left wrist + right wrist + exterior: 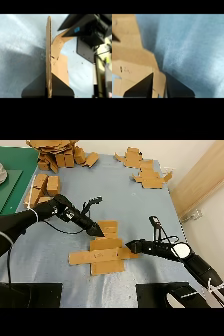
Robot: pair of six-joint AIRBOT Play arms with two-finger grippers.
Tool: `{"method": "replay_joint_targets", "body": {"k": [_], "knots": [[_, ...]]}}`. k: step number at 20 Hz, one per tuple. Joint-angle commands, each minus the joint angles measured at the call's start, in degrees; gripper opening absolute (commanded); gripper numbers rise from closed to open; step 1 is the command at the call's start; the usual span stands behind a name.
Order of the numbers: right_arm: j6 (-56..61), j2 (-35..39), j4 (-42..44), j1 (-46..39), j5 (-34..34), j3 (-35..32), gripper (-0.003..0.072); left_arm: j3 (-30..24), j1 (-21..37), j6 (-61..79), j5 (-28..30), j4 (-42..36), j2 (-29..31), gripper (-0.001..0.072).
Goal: Fold the box.
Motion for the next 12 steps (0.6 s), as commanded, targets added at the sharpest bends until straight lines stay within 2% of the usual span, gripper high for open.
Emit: {"method": "replay_joint_targets", "body": {"k": [1, 3, 5, 6, 7, 10, 12], "knots": [[3.9, 0.4, 3.5, 0.0, -5.6, 0.8, 0.0223, -4.3, -4.0, 11.4, 11.7, 0.1, 8.3, 0.0008], [3.9, 0.4, 5.4, 0.0, -6.2, 1.2, 0.0221, -10.2, -4.9, 21.1, 19.7, -5.0, 12.8, 0.0008], [3.9, 0.4, 5.7, 0.0, -7.0, 1.6, 0.0220, -15.4, -4.9, 29.6, 22.2, -10.5, 15.2, 0.0009], [3.9, 0.4, 6.0, 0.0, -7.8, 1.9, 0.0178, -17.1, -5.0, 31.7, 23.0, -10.5, 15.7, 0.0009], [3.9, 0.4, 6.0, 0.0, -8.7, 2.3, 0.0013, -18.3, -5.4, 33.1, 24.5, -9.9, 15.9, 0.0009], [3.9, 0.4, 6.1, 0.0, -11.4, 2.7, 0.0004, -18.9, -6.9, 37.3, 31.3, -8.9, 17.8, 0.0009], [3.9, 0.3, 6.1, 0.0, -11.5, 2.7, 0.0004, -19.2, -8.5, 39.1, 31.4, -8.8, 20.0, 0.0009]]}}
